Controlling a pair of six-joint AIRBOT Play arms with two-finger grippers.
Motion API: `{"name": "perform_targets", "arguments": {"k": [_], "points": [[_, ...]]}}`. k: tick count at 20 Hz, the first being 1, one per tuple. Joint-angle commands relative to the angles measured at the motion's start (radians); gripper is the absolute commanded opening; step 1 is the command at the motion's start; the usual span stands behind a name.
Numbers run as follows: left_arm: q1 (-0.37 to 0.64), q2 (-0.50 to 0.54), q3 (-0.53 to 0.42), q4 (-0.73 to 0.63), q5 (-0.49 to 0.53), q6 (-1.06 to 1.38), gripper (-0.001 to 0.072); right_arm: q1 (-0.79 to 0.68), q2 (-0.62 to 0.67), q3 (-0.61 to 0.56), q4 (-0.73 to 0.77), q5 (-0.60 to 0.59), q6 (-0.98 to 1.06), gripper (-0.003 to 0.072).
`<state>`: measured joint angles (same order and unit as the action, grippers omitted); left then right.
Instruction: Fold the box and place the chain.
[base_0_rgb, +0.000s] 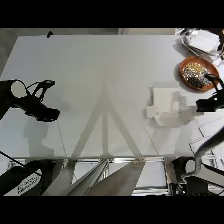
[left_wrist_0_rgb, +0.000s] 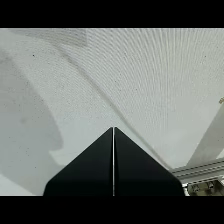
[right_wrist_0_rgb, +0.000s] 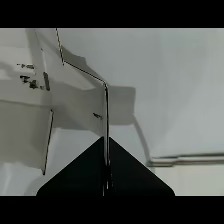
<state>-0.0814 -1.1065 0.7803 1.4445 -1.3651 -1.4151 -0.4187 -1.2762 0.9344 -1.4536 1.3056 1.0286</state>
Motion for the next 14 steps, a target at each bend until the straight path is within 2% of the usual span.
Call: {"name": "perform_targets", "arguments": {"k": [1, 5, 9, 13, 14], "points": [[0.000, 0.000, 0.000, 0.000, 0.000, 0.000, 0.0012, 0.162, 0.100, -0.130, 0.225, -0.081, -0.081, 0.0015], [0.000, 0.000, 0.000, 0.003, 0.005, 0.010, 0.0012, 0.398, 0.179, -0.281, 0.334, -0.282, -0.019, 0.0015], [0.000, 0.000, 0.000, -0.014, 0.019, 0.010, 0.0012, 0.657, 0.209, -0.324, 0.327, -0.483, 0.149, 0.0016], [0.000, 0.000, -0.001, -0.119, 0.165, 0.151, 0.0013, 0.840, 0.209, -0.324, 0.269, -0.605, 0.325, 0.0017], [0.000, 0.000, -0.001, -0.186, 0.188, 0.211, 0.0058, 0.870, 0.209, -0.324, 0.247, -0.614, 0.354, 0.0017]]}}
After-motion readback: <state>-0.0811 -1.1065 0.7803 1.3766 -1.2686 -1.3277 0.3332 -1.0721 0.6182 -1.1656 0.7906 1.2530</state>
